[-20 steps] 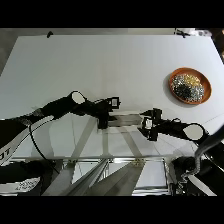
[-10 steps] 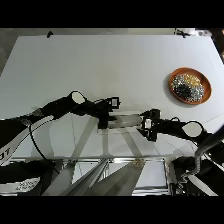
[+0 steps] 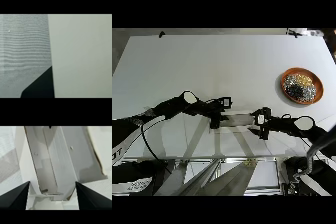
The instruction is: Fold the box and place the chain.
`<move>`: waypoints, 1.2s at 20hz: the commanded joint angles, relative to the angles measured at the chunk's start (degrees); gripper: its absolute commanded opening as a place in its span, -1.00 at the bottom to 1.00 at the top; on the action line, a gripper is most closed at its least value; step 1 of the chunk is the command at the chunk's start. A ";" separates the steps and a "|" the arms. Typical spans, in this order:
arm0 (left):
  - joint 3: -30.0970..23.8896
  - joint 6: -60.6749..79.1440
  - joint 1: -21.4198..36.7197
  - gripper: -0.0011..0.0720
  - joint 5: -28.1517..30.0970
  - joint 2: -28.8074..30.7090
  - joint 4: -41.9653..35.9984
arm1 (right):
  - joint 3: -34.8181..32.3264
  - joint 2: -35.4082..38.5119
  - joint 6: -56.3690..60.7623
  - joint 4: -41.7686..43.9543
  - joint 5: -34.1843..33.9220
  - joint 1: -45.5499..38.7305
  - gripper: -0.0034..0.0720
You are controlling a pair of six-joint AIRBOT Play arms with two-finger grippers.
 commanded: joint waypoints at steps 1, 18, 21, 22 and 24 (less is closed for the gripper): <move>0.04 0.02 -0.04 -0.94 -0.02 -0.02 -0.04 | 1.38 0.26 -0.50 -1.40 4.72 -1.92 0.69; 0.04 0.02 -0.04 -0.94 -0.02 -0.02 -0.02 | 1.53 -0.59 -1.92 -0.13 5.70 -3.76 0.68; 0.04 0.02 -0.04 -0.94 -0.02 -0.02 -0.02 | 1.55 -1.20 -1.97 0.04 5.68 -3.76 0.64; 0.04 0.02 -0.04 -0.94 -0.02 -0.02 -0.02 | 1.55 -1.44 -1.97 0.07 5.68 -3.76 0.64; 0.04 0.02 -0.04 -0.94 -0.02 -0.02 -0.02 | 1.60 -2.16 -1.99 0.15 5.66 -3.76 0.64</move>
